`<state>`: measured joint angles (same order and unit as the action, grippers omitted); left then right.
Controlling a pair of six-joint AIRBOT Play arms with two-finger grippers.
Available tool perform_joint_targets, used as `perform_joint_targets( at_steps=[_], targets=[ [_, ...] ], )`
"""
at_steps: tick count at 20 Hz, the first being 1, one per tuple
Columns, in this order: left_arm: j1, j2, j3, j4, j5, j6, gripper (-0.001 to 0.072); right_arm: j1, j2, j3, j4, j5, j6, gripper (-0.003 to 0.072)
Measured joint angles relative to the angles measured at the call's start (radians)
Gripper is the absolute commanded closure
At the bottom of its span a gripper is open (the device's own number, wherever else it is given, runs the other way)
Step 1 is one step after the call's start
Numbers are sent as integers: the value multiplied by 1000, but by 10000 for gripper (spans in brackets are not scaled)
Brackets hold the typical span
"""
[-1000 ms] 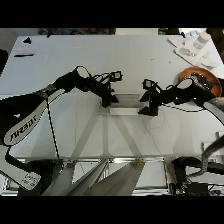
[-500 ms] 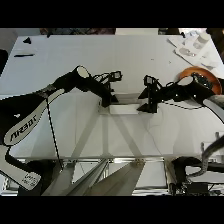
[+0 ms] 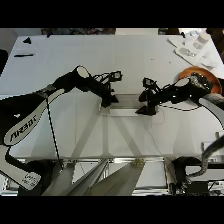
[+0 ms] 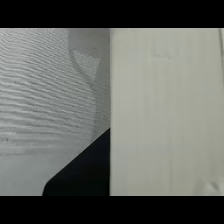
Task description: Fold the box and place the chain.
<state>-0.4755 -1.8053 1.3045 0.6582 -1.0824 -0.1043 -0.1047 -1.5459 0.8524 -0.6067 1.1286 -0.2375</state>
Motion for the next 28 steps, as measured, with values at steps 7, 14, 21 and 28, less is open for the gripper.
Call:
perform_joint_targets(
  at_steps=[7,14,21,28],
  targets=[
    [0,0,0,0,-3,0,695,23,-6,-58,19,-37,-85,56],
    [0,0,0,1,0,0,695,30,-19,-74,72,-67,-144,56],
    [0,0,0,1,1,0,695,30,-42,-75,85,-71,-161,56],
    [0,0,0,1,1,0,695,30,-43,-75,85,-73,-164,56]
  ],
)
